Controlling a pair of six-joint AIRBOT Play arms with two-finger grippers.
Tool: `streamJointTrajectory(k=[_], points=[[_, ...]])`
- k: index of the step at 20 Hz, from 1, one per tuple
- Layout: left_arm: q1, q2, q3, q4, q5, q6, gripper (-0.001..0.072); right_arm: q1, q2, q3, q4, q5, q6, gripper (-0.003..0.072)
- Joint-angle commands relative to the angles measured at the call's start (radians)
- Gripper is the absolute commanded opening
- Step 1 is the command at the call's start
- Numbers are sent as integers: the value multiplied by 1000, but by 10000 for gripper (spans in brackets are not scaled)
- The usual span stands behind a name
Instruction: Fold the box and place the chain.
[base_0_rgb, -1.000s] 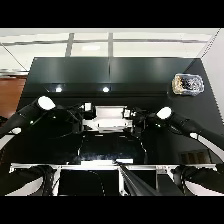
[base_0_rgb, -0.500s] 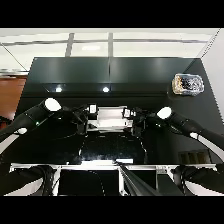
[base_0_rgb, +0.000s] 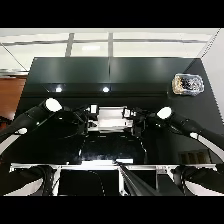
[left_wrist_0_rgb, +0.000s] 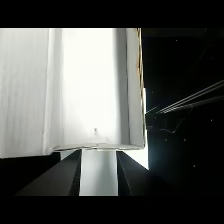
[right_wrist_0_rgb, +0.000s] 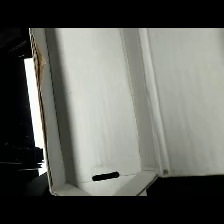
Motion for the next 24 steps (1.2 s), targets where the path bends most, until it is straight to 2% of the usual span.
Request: streamJointTrajectory(k=[1,5,6,8,11,12,13,14,15,16,17,18,19,20,22,23,24], points=[[-15,-13,1,-69,-9,0,274,0,-1,0,1,0,0,439],[-31,-76,1,-229,3,0,274,0,-1,0,1,0,0,439],[-32,-87,1,-233,4,0,271,0,-1,0,1,0,0,440],[-34,-89,1,-195,4,0,217,0,-1,0,1,0,0,439],[-34,-89,1,-176,4,0,221,0,-1,0,1,0,0,439],[-34,-89,1,-176,4,0,259,0,-1,0,1,0,0,439],[-34,-89,1,-176,5,0,369,0,-1,0,1,0,0,439],[-34,-89,1,-175,5,0,416,0,-1,0,1,0,0,440],[-34,-89,1,-169,5,0,416,0,-1,0,1,0,0,439],[-34,-88,1,-158,4,0,304,0,-1,0,1,0,0,439],[-34,-87,1,-150,4,0,248,0,-1,0,1,0,0,439],[-34,-87,1,-151,4,0,368,0,-1,0,1,0,0,439],[-34,-86,1,-151,4,0,427,0,-1,0,1,0,0,440],[-34,-84,1,-150,5,0,397,0,-1,0,1,0,0,439],[-33,-61,2,-128,5,-2,105,0,-1,0,1,0,0,440],[-30,-38,2,-97,4,-32,36,0,-1,0,1,0,0,440],[-23,-4,3,-56,0,-87,28,0,-1,0,1,0,0,439]])
